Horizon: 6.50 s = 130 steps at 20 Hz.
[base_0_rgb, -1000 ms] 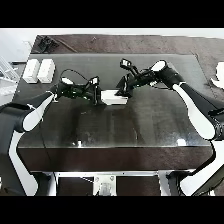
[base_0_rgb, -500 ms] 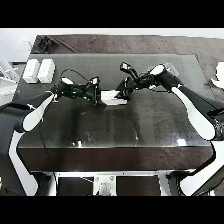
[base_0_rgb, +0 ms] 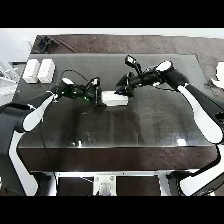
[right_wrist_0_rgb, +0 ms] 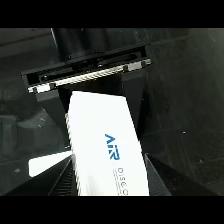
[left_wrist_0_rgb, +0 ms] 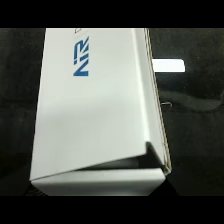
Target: Fold the box and place the chain.
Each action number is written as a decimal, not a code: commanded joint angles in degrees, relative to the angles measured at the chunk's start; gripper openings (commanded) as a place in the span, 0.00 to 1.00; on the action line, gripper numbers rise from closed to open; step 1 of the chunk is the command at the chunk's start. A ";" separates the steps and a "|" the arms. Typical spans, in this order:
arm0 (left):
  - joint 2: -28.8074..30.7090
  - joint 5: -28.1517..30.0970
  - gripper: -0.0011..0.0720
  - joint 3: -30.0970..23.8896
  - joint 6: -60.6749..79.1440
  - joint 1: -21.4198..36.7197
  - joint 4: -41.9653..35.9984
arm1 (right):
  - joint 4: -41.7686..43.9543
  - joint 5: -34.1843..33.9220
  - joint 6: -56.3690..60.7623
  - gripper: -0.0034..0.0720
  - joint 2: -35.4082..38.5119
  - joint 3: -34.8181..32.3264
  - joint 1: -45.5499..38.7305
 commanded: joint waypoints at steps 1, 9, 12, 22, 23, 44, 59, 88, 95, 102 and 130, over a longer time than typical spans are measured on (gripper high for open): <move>0.00 0.33 0.73 0.02 -0.11 0.07 -0.11 | 0.74 0.50 -1.38 0.70 0.26 -0.09 -0.09; 0.00 0.28 0.73 0.02 -0.11 0.07 -0.11 | 0.85 0.31 -1.01 0.07 -1.07 -2.86 -0.09; 0.00 0.28 0.73 0.02 -0.11 0.07 -0.11 | 0.92 0.39 0.87 0.07 -1.55 -6.08 -0.04; 0.00 0.33 0.73 0.02 -0.09 0.07 -0.11 | 2.01 -2.49 0.85 0.07 -2.01 -13.60 -0.07; 0.00 0.33 0.73 0.02 -0.09 0.07 -0.11 | 2.01 -2.91 1.07 0.07 -2.23 -13.70 -0.07; 0.00 0.09 0.73 0.02 -0.09 0.04 -0.74 | -2.47 -5.22 22.25 0.07 24.79 -10.10 -1.20; 13.99 7.19 0.03 -3.85 -19.65 10.27 -0.83 | -2.49 -5.22 29.38 0.07 29.53 -12.52 -2.64; 56.30 57.35 0.03 -55.98 -41.94 30.67 -0.81 | -2.47 -13.75 29.33 0.07 29.46 -18.16 -2.60; 56.30 43.41 0.04 -54.71 -43.08 41.66 4.26 | -2.43 -13.68 29.33 0.07 29.46 -18.18 -2.56; 56.30 45.90 0.04 -54.71 -49.88 41.68 18.93 | -2.45 -13.79 29.33 0.07 29.44 -18.21 -2.56; 56.46 42.03 1.00 -47.95 -55.21 41.68 33.18 | -1.95 -13.79 29.38 0.78 29.46 -18.21 -2.56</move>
